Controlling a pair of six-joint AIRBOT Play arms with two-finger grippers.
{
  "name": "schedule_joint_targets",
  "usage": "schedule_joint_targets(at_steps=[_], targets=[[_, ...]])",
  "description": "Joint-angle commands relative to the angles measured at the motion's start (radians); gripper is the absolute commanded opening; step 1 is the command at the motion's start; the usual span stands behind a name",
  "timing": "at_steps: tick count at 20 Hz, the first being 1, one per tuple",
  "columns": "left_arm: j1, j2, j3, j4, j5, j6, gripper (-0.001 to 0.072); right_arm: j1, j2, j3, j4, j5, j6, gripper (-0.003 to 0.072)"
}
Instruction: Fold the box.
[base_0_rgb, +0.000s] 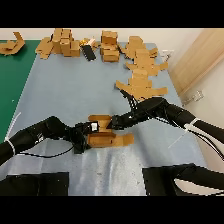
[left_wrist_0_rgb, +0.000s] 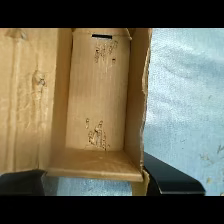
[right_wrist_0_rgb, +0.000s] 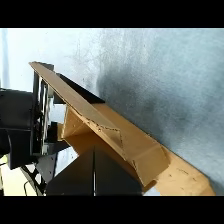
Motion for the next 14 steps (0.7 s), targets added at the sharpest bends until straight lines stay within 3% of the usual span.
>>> schedule_joint_targets(at_steps=[1,14], targets=[[0.001,0.030,0.003,-0.008,0.026,-0.007,0.0363,0.001,-0.001,0.000,0.001,0.004,-0.003,0.0001],[0.001,-0.015,-0.002,-0.011,0.023,-0.027,0.0362,0.001,-0.001,0.001,0.005,0.004,-0.005,0.0001]])
